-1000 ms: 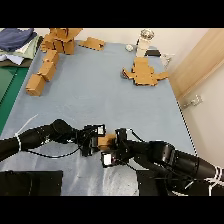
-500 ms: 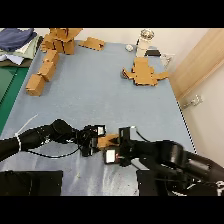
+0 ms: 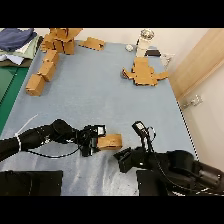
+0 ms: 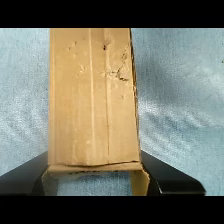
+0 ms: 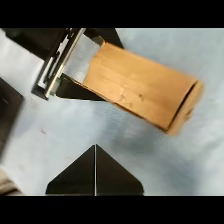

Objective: Fold the box.

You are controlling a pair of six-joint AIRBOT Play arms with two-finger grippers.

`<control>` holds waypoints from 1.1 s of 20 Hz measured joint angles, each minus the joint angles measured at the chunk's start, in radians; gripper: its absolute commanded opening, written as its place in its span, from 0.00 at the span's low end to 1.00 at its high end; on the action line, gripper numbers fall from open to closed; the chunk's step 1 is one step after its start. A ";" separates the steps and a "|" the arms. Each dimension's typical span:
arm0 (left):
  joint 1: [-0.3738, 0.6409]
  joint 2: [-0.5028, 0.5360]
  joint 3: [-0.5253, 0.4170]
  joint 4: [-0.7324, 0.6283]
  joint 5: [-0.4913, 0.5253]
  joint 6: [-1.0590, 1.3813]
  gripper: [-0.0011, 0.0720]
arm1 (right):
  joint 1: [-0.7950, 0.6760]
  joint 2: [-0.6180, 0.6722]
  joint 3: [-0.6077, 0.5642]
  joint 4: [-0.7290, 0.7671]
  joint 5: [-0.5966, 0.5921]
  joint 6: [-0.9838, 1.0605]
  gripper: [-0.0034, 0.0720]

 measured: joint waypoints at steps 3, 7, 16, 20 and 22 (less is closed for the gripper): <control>0.000 0.000 0.000 0.000 0.000 0.000 0.51 | 0.000 -0.048 -0.104 0.118 0.341 0.165 0.05; 0.000 0.000 0.000 0.000 0.000 -0.001 0.51 | 0.000 -0.176 -0.153 0.179 0.612 0.289 0.05; 0.000 0.000 0.000 0.000 0.001 -0.002 0.51 | 0.001 -0.341 -0.170 0.195 0.781 0.344 0.05; 0.000 0.000 0.000 0.000 0.000 -0.002 0.51 | 0.000 -0.348 -0.169 0.147 0.789 0.347 0.05; 0.000 0.000 0.000 0.000 0.000 0.000 0.51 | 0.000 -0.309 -0.156 0.089 0.770 0.347 0.05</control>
